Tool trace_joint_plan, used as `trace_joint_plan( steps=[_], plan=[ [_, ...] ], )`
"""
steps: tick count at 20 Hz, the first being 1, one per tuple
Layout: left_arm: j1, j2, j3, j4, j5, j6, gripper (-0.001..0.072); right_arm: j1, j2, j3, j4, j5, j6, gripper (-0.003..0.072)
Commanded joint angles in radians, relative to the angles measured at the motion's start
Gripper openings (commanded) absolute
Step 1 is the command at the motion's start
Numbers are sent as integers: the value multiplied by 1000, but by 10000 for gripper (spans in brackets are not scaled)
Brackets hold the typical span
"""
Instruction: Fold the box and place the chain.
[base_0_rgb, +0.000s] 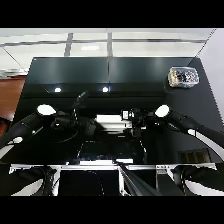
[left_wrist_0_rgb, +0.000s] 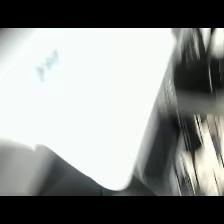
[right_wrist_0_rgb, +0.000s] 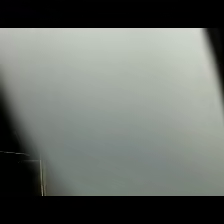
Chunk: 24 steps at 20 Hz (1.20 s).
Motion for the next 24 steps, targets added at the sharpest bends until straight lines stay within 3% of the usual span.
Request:
trace_joint_plan(
  steps=[1,4,6,7,9,11,14,18,22,24],
  plan=[
    [-15,1,17,-168,313,99,26,0,0,0,0,1,0,199],
    [-14,-3,71,-126,428,119,26,0,0,0,-1,1,0,198],
    [-14,-44,112,13,438,73,26,0,0,0,-1,1,0,198],
    [-13,-74,129,99,418,-10,26,0,0,0,-1,1,0,198],
    [-11,-145,160,232,286,-67,26,0,0,0,-1,1,0,199],
    [-11,-204,163,261,200,-66,27,0,0,0,-1,1,0,198],
    [-10,-237,163,262,222,-61,26,0,0,0,-1,1,0,199],
    [61,-157,201,283,217,-61,26,0,0,0,-1,1,0,198],
    [189,54,197,368,86,-80,25,0,0,0,-1,1,0,198],
    [238,164,160,388,79,-143,25,0,0,0,-1,1,0,198]
  ],
)
